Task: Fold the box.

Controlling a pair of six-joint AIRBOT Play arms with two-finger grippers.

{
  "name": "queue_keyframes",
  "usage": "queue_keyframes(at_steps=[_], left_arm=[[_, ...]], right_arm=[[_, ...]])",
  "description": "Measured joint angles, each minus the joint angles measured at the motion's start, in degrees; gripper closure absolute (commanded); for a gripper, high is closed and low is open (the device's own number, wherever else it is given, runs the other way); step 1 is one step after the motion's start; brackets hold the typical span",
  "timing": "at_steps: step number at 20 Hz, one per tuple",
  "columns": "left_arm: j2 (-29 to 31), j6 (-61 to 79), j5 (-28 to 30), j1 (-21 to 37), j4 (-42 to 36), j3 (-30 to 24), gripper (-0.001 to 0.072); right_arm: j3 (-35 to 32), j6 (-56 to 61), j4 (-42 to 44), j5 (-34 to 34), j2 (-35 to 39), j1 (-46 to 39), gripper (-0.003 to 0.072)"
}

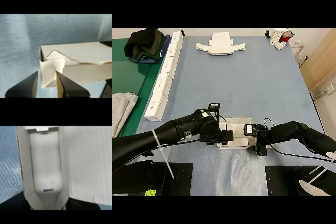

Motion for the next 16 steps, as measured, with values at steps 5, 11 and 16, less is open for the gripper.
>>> queue_keyframes(at_steps=[5,11,16], left_arm=[[-5.79,-6.97,-4.55,-2.78,6.19,5.31,0.0342],[-11.19,-9.2,-6.19,-4.11,8.09,7.98,0.0408],[-12.39,-9.29,-7.19,-4.28,9.03,8.37,0.0696]], right_arm=[[0.0,0.0,0.0,-0.02,0.0,0.0,0.0208],[0.0,0.0,0.0,0.0,0.0,0.0,0.0208],[0.0,-0.07,-0.02,0.0,0.0,0.0,0.0208]])
